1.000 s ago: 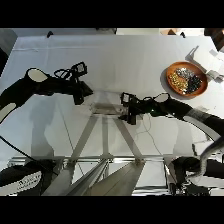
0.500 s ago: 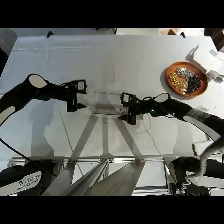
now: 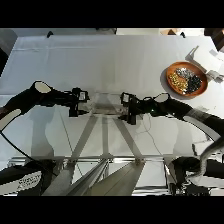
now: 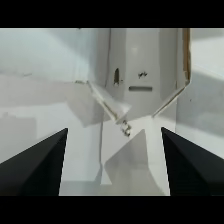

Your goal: Fold the box and place the chain.

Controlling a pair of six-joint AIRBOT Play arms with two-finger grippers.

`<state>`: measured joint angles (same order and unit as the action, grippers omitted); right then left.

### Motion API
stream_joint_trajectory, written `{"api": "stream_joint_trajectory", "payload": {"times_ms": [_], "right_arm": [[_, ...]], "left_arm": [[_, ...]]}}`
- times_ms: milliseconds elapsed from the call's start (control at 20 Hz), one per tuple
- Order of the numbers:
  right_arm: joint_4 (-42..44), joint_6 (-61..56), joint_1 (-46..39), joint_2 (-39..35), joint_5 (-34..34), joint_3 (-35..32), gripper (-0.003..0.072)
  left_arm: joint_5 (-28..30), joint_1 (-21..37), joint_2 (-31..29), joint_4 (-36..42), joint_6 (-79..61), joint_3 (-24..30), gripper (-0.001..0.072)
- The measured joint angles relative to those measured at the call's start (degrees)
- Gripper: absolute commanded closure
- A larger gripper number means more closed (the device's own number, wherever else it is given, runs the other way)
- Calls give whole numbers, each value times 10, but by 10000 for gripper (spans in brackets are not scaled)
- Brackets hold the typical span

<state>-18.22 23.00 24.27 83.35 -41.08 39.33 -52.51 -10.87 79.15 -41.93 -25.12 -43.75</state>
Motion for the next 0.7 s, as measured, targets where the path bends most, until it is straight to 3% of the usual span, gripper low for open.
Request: {"api": "stream_joint_trajectory", "payload": {"times_ms": [100, 200, 300, 400, 500, 600, 700], "right_arm": [[0, 0, 0, 0, 0, 0, 148], [0, 0, 0, 0, 0, 0, 148], [0, 0, 0, 0, 1, 0, 148], [0, 0, 0, 0, 0, 0, 148], [0, 0, 0, 0, 0, 0, 148], [0, 0, 0, 0, 0, 0, 148], [0, 0, 0, 0, 0, 0, 148]], "left_arm": [[4, -4, 7, 16, -2, 1, 135], [7, -10, 14, 32, -4, 1, 320], [17, -17, 19, 41, -4, 1, 330], [23, -20, 22, 44, -5, 1, 443], [28, -22, 23, 46, -6, 1, 508], [28, -23, 24, 47, -6, 1, 490], [27, -24, 24, 47, -6, 1, 260]]}}
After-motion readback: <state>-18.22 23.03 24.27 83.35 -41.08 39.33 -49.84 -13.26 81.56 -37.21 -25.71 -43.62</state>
